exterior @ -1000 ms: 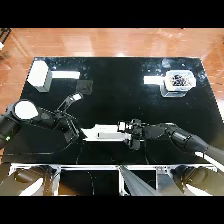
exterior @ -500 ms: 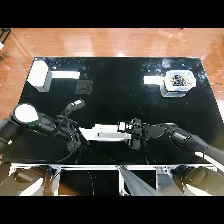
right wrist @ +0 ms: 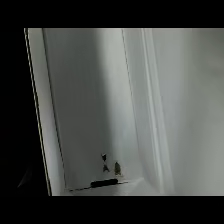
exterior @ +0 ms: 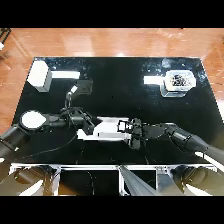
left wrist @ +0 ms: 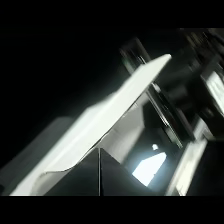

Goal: Fold the box and place the chain.

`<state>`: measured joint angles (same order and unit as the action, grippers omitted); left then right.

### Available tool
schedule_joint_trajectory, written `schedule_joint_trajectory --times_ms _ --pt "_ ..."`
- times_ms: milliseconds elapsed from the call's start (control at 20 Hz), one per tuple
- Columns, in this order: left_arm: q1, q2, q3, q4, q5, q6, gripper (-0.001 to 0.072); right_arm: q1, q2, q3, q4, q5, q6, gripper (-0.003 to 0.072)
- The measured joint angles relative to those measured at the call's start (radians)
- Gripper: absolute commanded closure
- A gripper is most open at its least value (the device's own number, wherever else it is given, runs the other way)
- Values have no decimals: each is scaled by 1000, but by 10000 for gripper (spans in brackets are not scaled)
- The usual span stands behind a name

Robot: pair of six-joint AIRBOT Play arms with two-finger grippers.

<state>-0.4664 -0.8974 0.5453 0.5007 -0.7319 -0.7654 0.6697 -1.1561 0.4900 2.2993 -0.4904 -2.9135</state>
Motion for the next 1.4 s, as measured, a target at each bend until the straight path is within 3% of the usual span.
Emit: schedule_joint_trajectory --times_ms 250,800,1050,1300,1350,1400 --pt "-16 -95 -1 -31 113 18 691 0 0 0 0 0 0 624" --pt "-20 -239 -1 -43 148 29 691 0 0 0 0 0 0 624" --pt "-12 -235 16 10 129 56 692 0 0 0 0 0 0 624" --pt "65 -133 38 185 28 74 687 0 0 0 2 0 0 624" --pt "95 -107 40 223 -27 79 619 0 0 0 2 0 0 623" --pt "126 -82 41 259 -85 94 450 0 0 0 2 0 0 624"
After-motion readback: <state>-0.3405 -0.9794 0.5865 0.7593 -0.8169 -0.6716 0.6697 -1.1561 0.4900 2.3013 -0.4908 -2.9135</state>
